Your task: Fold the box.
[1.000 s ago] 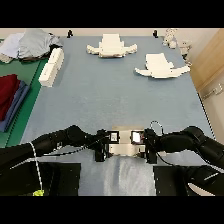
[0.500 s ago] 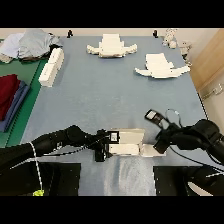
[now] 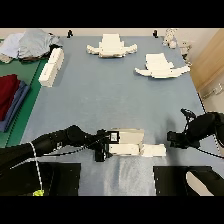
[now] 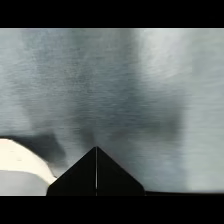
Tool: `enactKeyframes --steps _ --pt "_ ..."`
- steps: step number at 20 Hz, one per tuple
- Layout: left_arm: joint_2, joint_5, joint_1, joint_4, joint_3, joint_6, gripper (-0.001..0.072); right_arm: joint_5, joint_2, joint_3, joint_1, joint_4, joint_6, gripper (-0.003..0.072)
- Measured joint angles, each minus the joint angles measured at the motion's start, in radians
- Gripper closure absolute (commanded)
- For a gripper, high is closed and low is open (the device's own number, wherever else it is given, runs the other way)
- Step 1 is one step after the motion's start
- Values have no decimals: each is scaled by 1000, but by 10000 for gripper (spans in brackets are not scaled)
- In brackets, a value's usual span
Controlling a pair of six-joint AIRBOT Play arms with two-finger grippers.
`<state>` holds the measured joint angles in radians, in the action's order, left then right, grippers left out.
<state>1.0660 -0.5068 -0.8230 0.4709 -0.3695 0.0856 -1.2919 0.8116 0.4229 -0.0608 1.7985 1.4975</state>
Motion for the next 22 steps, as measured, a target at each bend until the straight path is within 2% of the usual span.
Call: enactKeyframes --steps 4,10,18,22 --pt "0 0 0 0 0 0 249 6 53 -46 -102 192 102 685" --pt "0 0 0 0 0 0 249 37 69 -112 -134 386 200 684" --pt "0 0 0 0 0 0 249 45 72 -129 -136 469 268 685" --pt "0 0 0 0 0 0 249 39 72 -129 -82 491 288 684"
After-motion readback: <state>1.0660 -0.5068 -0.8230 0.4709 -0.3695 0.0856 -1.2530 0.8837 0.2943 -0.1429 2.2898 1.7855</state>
